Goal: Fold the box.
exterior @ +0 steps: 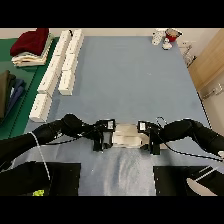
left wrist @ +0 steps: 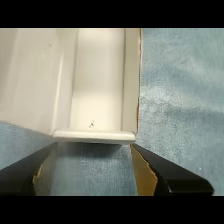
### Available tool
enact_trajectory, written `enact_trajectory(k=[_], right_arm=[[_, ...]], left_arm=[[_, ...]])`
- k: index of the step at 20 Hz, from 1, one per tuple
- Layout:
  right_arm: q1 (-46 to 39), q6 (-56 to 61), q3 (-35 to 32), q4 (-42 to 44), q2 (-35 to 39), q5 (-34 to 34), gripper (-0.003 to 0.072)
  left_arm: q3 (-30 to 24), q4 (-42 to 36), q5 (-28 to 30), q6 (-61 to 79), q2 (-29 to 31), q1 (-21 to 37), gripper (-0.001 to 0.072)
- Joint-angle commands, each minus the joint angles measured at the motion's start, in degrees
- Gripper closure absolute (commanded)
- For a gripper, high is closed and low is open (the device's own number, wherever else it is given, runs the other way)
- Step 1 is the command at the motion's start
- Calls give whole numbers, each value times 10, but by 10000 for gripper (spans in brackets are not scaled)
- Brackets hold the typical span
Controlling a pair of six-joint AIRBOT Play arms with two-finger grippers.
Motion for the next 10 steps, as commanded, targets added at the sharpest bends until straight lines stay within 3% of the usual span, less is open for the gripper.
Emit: enact_trajectory(k=[1, 10], right_arm=[[0, 0, 0, 0, 0, 0, 136], [0, 0, 0, 0, 0, 0, 136]], left_arm=[[0, -17, 9, 28, -14, -17, 11], [1, -30, 33, 25, -20, -26, 12]])
